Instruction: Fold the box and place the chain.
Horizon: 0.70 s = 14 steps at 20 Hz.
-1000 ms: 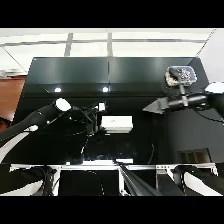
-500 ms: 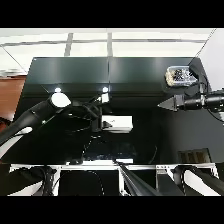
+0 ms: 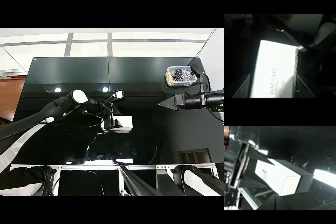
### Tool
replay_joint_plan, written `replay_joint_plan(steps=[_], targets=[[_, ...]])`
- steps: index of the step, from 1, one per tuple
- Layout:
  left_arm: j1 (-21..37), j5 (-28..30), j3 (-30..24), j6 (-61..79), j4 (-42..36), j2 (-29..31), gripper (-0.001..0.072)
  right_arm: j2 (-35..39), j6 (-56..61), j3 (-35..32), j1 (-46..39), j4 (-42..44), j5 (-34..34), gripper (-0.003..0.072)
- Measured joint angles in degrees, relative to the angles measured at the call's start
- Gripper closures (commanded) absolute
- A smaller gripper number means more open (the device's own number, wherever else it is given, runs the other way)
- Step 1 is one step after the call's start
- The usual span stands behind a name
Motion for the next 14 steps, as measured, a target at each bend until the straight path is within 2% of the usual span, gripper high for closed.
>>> replay_joint_plan(steps=[9, 14], targets=[[-1.6, -1.3, 0.4, -0.4, 0.4, -0.8, 0.0000, 0.0, -1.2, 0.0, 0.0, 0.0, -0.4, 0.0676], [-2.8, -1.3, 0.4, 0.0, 4.2, -0.8, 0.0000, 0.0, -1.4, 0.0, 0.0, 0.0, -0.6, 0.0677]])
